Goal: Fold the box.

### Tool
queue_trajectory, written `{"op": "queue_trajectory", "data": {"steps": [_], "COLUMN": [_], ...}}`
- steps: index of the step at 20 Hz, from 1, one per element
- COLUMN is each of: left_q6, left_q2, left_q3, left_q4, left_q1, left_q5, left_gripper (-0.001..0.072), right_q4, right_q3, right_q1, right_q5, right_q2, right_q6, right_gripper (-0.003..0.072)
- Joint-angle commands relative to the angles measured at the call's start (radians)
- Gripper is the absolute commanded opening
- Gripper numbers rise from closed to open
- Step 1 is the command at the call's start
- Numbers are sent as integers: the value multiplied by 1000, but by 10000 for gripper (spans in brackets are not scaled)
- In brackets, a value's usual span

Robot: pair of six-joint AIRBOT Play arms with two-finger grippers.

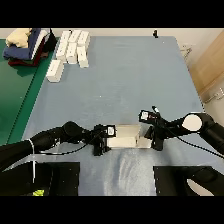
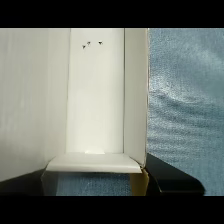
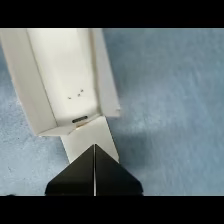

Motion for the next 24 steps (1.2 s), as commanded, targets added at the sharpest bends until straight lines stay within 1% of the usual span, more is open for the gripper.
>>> {"op": "queue_trajectory", "data": {"steps": [1, 2, 3, 4, 5, 6, 8, 9, 10, 12, 15, 18, 19, 22, 23, 24], "left_q6": [-1, -1, -1, -1, -1, -1, -1, -1, -1, -1, -1, -1, -1, -1, -1, -1], "left_q2": [0, 0, 0, 0, 0, 0, 0, 0, 0, 0, 0, 0, 0, 0, 0, 0], "left_q3": [1, 1, 1, 1, 1, 1, 1, 1, 1, 1, 1, 1, 1, 1, 1, 1], "left_q4": [0, 0, 0, 0, 0, 0, 0, 0, 0, 0, 0, 0, 0, 0, 0, 0], "left_q1": [1, 1, 1, 1, 1, 1, 1, 1, 1, 1, 1, 1, 1, 1, 1, 1], "left_q5": [0, 0, 0, 0, 0, 0, 0, 0, 0, 0, 0, 0, 0, 0, 0, 0], "left_gripper": [416, 416, 415, 415, 416, 416, 416, 415, 416, 416, 416, 415, 415, 416, 415, 416], "right_q4": [-309, -437, -556, -621, -603, -547, -342, -223, -138, -24, 102, 258, 284, 293, 297, 299], "right_q3": [37, 40, 40, 37, 29, 13, -26, -39, -47, -63, -90, -91, -91, -91, -91, -91], "right_q1": [-2, -2, -8, -37, -88, -146, -258, -288, -295, -293, -293, -291, -288, -267, -262, -256], "right_q5": [13, 27, 67, 137, 189, 199, 185, 182, 181, 172, 134, 172, 175, 174, 174, 174], "right_q2": [74, 94, 99, 96, 81, 63, 16, -7, -25, -55, -75, -58, -42, 10, 22, 32], "right_q6": [564, 770, 960, 1119, 1173, 1181, 1144, 1070, 1011, 922, 813, 715, 707, 690, 681, 681], "right_gripper": [7, 7, 6, 5, 6, 6, 6, 6, 6, 6, 6, 7, 7, 8, 74, 230]}}
